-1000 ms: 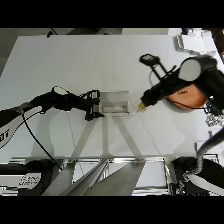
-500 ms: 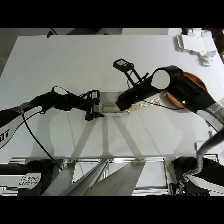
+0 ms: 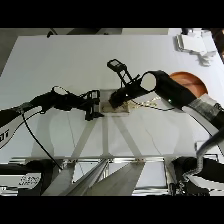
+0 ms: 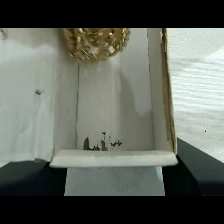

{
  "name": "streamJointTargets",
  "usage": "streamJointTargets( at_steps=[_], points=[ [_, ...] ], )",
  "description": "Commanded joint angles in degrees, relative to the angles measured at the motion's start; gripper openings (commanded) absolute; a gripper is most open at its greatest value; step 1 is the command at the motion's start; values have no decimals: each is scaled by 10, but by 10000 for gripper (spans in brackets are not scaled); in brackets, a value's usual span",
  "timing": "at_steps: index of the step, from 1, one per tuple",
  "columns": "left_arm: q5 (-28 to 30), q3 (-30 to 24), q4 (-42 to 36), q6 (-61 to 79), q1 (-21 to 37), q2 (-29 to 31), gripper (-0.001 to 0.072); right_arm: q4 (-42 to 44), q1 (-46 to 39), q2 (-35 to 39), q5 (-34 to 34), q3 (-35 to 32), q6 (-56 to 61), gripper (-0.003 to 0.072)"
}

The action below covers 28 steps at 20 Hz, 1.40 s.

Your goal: Fold the box and place the chain.

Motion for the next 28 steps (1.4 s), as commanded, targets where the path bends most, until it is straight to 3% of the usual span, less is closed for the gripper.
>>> streamJointTargets(
  at_steps=[1,2,4,5,12,15,19,24,28],
  points=[
    [0,0,0,0,0,0,108,-29,1,-14,32,0,-2,10],
    [0,0,0,0,0,0,108,-28,1,-14,36,0,-10,26],
    [0,0,0,0,0,0,108,-28,1,-12,54,0,-59,252],
    [0,0,0,0,0,0,108,-29,0,-9,63,0,-88,299],
    [0,0,0,0,0,0,108,-31,-56,99,66,-6,-322,304],
    [0,0,0,0,0,0,108,-31,-135,137,76,-39,-407,446],
    [0,0,0,0,0,0,108,-31,-209,109,127,-63,-476,451],
    [0,0,0,0,0,0,108,-26,-220,21,125,-64,-562,452],
    [0,0,0,0,0,0,108,-26,-219,-48,102,-64,-562,451]
  ],
)
